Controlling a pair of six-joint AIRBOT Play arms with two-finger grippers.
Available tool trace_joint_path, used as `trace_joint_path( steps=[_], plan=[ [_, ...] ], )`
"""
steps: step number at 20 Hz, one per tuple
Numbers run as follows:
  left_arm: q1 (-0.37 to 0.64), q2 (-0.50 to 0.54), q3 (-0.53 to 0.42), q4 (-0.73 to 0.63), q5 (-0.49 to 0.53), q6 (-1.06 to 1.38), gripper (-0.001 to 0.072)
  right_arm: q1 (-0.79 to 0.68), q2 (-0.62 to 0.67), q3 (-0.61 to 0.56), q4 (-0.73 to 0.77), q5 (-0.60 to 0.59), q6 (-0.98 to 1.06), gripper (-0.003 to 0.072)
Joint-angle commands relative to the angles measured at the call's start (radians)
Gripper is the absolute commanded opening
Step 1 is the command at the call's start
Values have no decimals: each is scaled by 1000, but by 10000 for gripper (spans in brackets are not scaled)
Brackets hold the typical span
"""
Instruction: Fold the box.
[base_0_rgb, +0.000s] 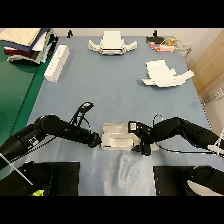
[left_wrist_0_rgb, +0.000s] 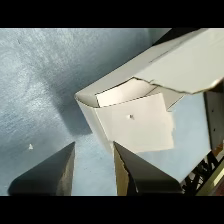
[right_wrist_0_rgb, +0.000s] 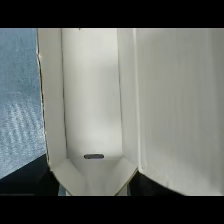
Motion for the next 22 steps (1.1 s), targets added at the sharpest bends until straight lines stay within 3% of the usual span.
trace_joint_path(
  steps=[1, 16, 19, 22],
  plan=[
    [-4, 9, 7, -2, 5, -41, 374, 0, 0, 1, 0, 0, 0, 443],
    [-12, -33, 7, -119, 47, -67, 377, 0, 0, 1, 0, 0, 0, 443],
    [-85, -75, 50, -5, 49, -180, 377, 0, 0, 1, 0, 0, 0, 443],
    [-185, -125, 122, 225, 36, -409, 377, 0, 0, 1, 0, 0, 0, 443]
  ],
)
